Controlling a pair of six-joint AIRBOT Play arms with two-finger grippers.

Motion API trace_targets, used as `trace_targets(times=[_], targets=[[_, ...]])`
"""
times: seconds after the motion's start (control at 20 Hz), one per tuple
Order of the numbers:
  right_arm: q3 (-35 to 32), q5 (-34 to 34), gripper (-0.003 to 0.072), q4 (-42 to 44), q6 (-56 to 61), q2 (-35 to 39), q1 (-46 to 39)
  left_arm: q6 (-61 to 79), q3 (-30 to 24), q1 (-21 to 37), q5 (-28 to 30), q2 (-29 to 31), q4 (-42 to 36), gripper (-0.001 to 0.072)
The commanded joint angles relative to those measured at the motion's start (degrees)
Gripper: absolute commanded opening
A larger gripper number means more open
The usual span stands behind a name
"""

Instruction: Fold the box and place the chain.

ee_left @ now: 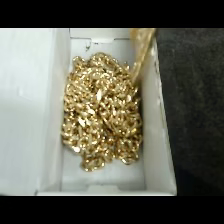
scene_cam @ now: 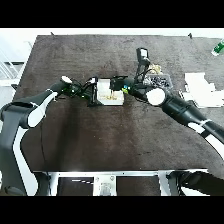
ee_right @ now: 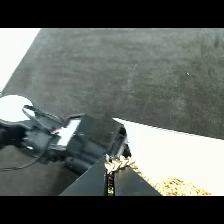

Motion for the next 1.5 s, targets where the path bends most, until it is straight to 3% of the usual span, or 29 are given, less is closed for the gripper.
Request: trace_targets(times=[0.0, 0.15, 0.2, 0.25, 0.3, 0.55, 0.6, 0.65, 0.7, 0.8, 0.9, 1.1, 1.45], targets=[[0.00, -3.34, 0.0013, -0.02, -0.09, -5.14, 0.42, 0.02, -0.02, 0.04, 0.02, 0.02, 0.02, 0.0531], [-0.02, -3.50, 0.0019, -0.07, -0.48, -11.04, -0.07, 0.02, -0.02, 0.04, 0.04, 0.02, 0.02, 0.0531], [0.00, -3.52, 0.0197, -0.04, -3.19, -11.98, -0.44, 0.02, -0.02, 0.02, 0.02, 0.02, 0.02, 0.0531], [-0.02, -3.41, 0.0462, -0.02, -5.05, -11.91, -0.87, 0.02, -0.02, 0.02, 0.02, 0.02, 0.02, 0.0531], [-0.02, -2.73, 0.0564, 0.00, -5.20, -11.06, -1.44, 0.02, -0.02, 0.02, 0.02, 0.02, 0.02, 0.0531], [-0.02, 4.79, 0.0561, -0.07, -14.62, -0.31, -5.77, 0.02, -0.02, 0.04, 0.07, 0.02, 0.02, 0.0531], [-0.02, 4.96, 0.0524, -0.04, -18.21, 2.14, -7.21, 0.02, -0.02, 0.04, 0.07, 0.02, 0.00, 0.0531], [0.00, 4.92, 0.0332, 0.00, -21.20, 4.00, -8.92, 0.02, -0.02, 0.02, 0.04, 0.02, 0.02, 0.0531], [0.24, 5.01, 0.0276, 0.04, -23.71, 5.20, -11.04, 0.02, -0.02, 0.04, 0.07, 0.02, 0.02, 0.0531], [2.21, 8.70, 0.0268, 0.46, -27.04, 4.98, -15.43, 0.02, -0.02, 0.02, 0.02, 0.02, 0.00, 0.0532], [5.68, 16.94, 0.0264, 6.45, -36.39, 2.29, -19.50, 0.02, -0.02, 0.04, 0.04, 0.02, 0.00, 0.0532], [12.90, 32.28, 0.0264, 26.45, -56.89, -7.69, -27.19, 0.02, -0.02, 0.02, 0.02, 0.02, 0.00, 0.0531], [28.65, 44.24, 0.0266, 27.45, -62.66, -26.91, -28.92, 0.02, -0.02, 0.02, -0.04, 0.02, 0.00, 0.0531]])
